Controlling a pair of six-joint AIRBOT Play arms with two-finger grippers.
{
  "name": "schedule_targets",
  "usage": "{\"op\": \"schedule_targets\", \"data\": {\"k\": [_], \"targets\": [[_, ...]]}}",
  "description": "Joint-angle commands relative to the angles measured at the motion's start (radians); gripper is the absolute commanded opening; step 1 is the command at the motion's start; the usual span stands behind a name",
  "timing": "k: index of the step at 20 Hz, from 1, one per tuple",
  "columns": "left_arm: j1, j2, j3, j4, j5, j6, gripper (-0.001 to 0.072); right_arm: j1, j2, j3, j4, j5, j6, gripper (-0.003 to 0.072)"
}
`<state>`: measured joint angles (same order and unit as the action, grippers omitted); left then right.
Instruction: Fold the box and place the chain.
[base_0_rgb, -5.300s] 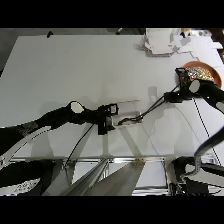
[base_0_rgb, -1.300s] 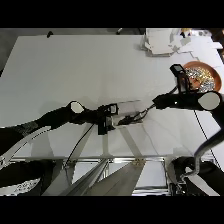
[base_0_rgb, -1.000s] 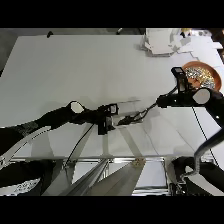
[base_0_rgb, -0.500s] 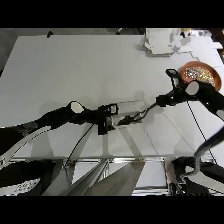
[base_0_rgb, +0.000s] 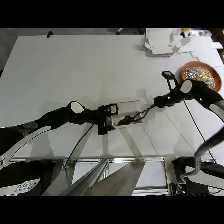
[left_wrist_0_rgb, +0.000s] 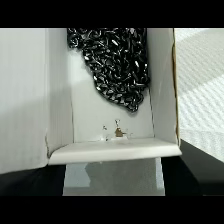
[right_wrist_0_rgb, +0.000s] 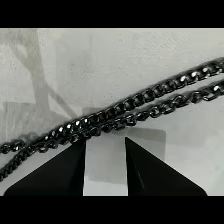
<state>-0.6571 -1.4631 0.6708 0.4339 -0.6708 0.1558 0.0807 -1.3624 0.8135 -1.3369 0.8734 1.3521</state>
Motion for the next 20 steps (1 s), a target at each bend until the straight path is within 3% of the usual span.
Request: {"op": "schedule_targets", "data": {"k": [1, 2, 3, 4, 8, 14, 17, 20], "targets": [[0.001, 0.001, 0.0, 0.0, 0.0, 0.0, 0.0273, 0.012, -0.021, 0.001, -0.011, 0.005, 0.003, 0.0172], [0.001, 0.001, 0.0, 0.0, 0.0, 0.0, 0.0273, 0.011, -0.02, 0.001, -0.018, 0.007, 0.003, 0.0148], [0.001, 0.001, 0.0, 0.0, 0.0, 0.0, 0.0273, 0.011, -0.019, 0.001, -0.029, 0.01, 0.002, 0.005], [0.001, 0.001, 0.0, 0.0, 0.0, 0.0, 0.0273, 0.012, -0.016, 0.001, -0.035, 0.016, 0.002, 0.0018], [0.001, 0.001, 0.0, 0.0, 0.0, 0.0, 0.0273, 0.011, 0.068, 0.001, -0.058, 0.018, 0.001, 0.0017], [0.001, 0.001, 0.001, 0.0, 0.0, 0.0, 0.0273, 0.012, 0.314, 0.001, -0.042, 0.084, 0.001, 0.0017], [0.001, 0.001, 0.0, 0.0, 0.0, 0.0, 0.0273, 0.012, 0.46, 0.001, 0.065, 0.148, -0.032, 0.0017], [0.001, 0.001, 0.0, 0.0, 0.0, 0.0, 0.0273, 0.012, 0.595, 0.001, 0.296, 0.199, -0.139, 0.0017]]}}
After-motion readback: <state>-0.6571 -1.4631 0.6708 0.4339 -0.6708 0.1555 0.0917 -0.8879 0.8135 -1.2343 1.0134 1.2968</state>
